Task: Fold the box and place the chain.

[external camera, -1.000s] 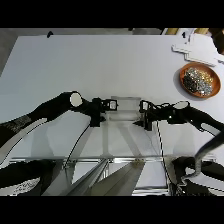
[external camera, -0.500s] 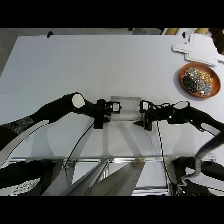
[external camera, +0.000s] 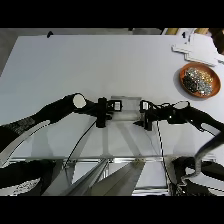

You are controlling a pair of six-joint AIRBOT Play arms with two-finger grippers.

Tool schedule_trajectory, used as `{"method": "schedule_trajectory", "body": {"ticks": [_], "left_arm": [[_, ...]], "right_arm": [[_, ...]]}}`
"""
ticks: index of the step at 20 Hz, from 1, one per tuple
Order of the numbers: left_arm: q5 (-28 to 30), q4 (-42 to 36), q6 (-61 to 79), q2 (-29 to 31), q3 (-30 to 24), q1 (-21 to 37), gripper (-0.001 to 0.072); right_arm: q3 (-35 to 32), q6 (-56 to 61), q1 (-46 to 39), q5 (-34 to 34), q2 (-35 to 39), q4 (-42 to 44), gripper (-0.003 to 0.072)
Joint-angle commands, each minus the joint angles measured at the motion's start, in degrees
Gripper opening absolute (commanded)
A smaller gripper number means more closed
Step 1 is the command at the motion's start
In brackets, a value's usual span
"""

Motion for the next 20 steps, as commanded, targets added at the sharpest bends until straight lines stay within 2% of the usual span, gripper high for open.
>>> {"method": "schedule_trajectory", "body": {"ticks": [1, 2, 3, 6, 8, 12, 13, 14, 15, 17, 20], "left_arm": [[0.5, -0.4, 0.6, -0.8, 0.0, -0.3, 0.0185], [0.2, -0.4, 0.6, -0.8, 0.0, -0.3, 0.0277], [-0.2, -0.4, 0.6, -0.7, 0.0, -0.3, 0.0338], [-0.3, -0.4, 0.6, -0.5, 0.0, -0.3, 0.0356], [-0.9, -0.4, 0.6, -0.3, 0.0, -0.3, 0.0425], [-4.7, -0.3, 0.3, 0.0, 0.0, -0.3, 0.043], [-6.5, 0.1, 0.2, 0.7, 0.0, -0.1, 0.0341], [-8.7, 0.9, -0.3, 2.1, 0.0, 0.3, 0.0141], [-10.4, 1.5, -2.1, 3.9, 0.0, 0.7, 0.0027], [-12.8, 3.1, -9.7, 8.7, 0.0, 2.5, 0.0005], [-13.3, 10.9, -25.7, 13.8, 0.0, 7.5, 0.0002]], "right_arm": [[0.0, 0.0, 0.0, 0.0, 0.0, 0.0, 0.0298], [0.0, 0.0, 0.0, 0.0, 0.0, 0.0, 0.0298], [0.0, 0.0, 0.0, 0.0, 0.0, 0.0, 0.0298], [0.0, 0.0, 0.0, 0.0, 0.0, 0.0, 0.0298], [0.0, 0.0, 0.0, 0.0, 0.0, 0.0, 0.0298], [0.0, 0.0, 0.0, 0.0, 0.0, 0.0, 0.0298], [0.0, 0.0, 0.0, 0.0, 0.0, 0.0, 0.0298], [0.0, 0.0, 0.0, 0.0, 0.0, 0.0, 0.0298], [0.0, 0.0, 0.0, 0.0, 0.0, 0.0, 0.0298], [0.0, 0.0, 0.0, 0.0, 0.0, 0.0, 0.0298], [0.0, 0.0, 0.0, 0.0, 0.0, 0.0, 0.0298]]}}
